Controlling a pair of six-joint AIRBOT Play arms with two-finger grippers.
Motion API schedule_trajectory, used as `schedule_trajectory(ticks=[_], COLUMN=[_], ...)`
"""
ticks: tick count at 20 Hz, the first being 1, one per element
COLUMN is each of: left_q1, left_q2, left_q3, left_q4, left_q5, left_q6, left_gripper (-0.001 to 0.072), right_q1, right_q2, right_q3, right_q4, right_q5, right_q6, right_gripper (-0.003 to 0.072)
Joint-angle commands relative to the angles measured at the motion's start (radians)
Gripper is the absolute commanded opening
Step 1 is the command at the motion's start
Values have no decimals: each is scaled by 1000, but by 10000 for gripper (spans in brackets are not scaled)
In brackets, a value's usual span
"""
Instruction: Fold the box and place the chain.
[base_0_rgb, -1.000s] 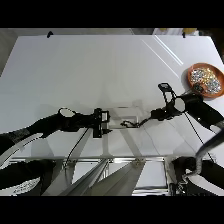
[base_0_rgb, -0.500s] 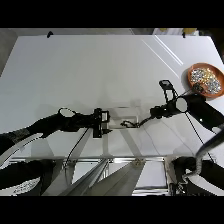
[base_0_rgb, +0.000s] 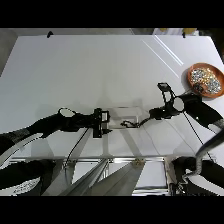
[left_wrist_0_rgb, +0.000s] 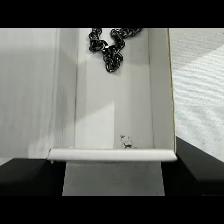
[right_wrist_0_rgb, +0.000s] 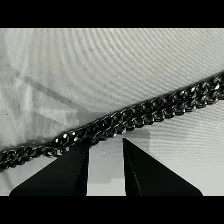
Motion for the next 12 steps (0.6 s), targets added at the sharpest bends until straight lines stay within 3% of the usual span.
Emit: schedule_trajectory(ticks=[1, 3, 4, 6, 12], left_q1=[0, 0, 0, 0, 0], left_q2=[0, 0, 0, 0, 0], left_q3=[0, 0, 0, 0, 0], left_q4=[0, 0, 0, 0, 0], left_q5=[0, 0, 0, 0, 0], left_q6=[0, 0, 0, 0, 0], left_gripper=[210, 210, 210, 210, 210], right_q1=[0, 0, 0, 0, 0], right_q2=[-11, -11, -11, -10, 149], right_q3=[0, 0, 0, 0, 5], right_q4=[-6, -7, -7, -7, -15], right_q5=[6, 5, 5, 5, 73], right_q6=[0, -1, -1, -13, -80], right_gripper=[237, 152, 151, 19, 17])
